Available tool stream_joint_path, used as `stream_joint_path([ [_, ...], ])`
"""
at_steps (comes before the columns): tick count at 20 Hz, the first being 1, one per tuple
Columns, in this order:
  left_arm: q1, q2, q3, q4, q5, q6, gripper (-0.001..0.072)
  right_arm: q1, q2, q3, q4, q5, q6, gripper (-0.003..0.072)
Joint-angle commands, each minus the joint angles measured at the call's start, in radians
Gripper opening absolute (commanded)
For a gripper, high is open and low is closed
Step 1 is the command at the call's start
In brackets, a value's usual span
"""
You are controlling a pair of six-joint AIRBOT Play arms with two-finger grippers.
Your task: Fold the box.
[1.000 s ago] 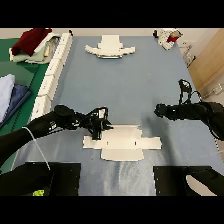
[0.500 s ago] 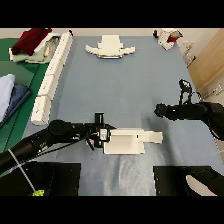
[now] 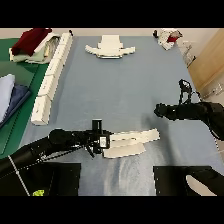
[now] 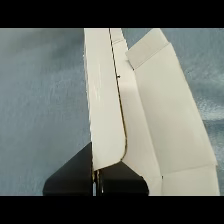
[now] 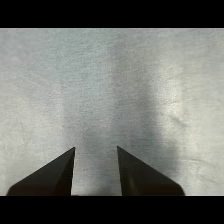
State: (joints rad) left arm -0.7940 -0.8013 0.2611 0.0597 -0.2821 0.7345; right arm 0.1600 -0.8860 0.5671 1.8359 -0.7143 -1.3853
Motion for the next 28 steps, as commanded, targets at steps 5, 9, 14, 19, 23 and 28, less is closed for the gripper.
stream_joint_path([
  [5, 0.023, -0.002, 0.076, 0.000, -0.058, -0.048, 0.0009, 0.000, 0.000, 0.001, 0.005, -0.002, 0.000, 0.0411],
  [9, 0.198, -0.092, 0.165, 0.132, -0.343, -0.154, 0.0009, 0.000, 0.000, 0.001, 0.005, -0.002, 0.000, 0.0411],
  [14, 0.362, -0.222, 0.308, 0.243, -0.612, -0.299, 0.0010, 0.000, 0.000, 0.001, 0.005, -0.001, 0.000, 0.0411],
  [19, 0.370, -0.285, 0.319, 0.277, -0.681, -0.310, 0.0013, 0.000, 0.000, 0.001, 0.005, 0.000, 0.000, 0.0411],
  [23, 0.370, -0.288, 0.318, 0.308, -0.678, -0.310, 0.0015, 0.000, 0.000, 0.001, 0.004, 0.000, 0.000, 0.0411],
  [28, 0.370, -0.317, 0.318, 0.302, -0.628, -0.350, 0.0014, 0.000, 0.000, 0.001, 0.004, -0.001, 0.000, 0.0411],
])
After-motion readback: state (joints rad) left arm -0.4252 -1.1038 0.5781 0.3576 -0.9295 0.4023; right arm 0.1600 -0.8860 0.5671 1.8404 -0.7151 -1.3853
